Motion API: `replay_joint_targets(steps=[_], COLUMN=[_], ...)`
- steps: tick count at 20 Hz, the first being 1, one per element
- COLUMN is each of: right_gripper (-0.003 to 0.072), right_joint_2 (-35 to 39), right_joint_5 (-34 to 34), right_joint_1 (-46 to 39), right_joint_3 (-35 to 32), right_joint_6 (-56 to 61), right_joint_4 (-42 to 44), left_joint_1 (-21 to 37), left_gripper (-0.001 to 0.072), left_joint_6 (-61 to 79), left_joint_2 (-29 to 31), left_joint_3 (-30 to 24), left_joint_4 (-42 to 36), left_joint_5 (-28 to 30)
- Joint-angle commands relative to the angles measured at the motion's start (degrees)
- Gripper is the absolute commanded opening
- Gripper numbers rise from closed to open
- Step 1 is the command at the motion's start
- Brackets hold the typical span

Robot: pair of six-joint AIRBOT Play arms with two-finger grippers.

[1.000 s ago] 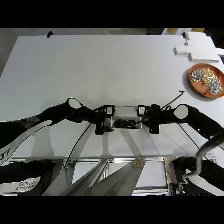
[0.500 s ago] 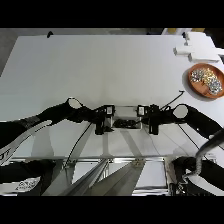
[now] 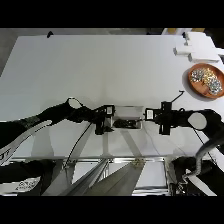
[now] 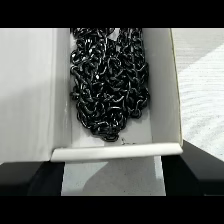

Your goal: Fold the box and place the chain.

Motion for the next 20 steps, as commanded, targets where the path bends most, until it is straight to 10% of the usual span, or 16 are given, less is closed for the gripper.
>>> replay_joint_targets(steps=[1,13,20], right_gripper=[0.0022,0.0022,0.0023], right_joint_2=[7.26,13.7,6.6], right_joint_5=[3.89,-0.55,-2.56], right_joint_1=[-0.02,0.04,8.83], right_joint_3=[0.04,2.21,2.21], right_joint_6=[4.57,-1.33,-1.86], right_joint_4=[1.27,33.46,35.19], left_joint_1=[0.04,0.04,0.04], left_gripper=[0.0034,0.0034,0.0034], left_joint_6=[0.02,0.02,0.02], left_joint_2=[0.04,0.04,0.04], left_joint_3=[0.0,0.0,0.0], left_joint_4=[0.02,0.02,0.02], left_joint_5=[-0.02,0.0,0.0])
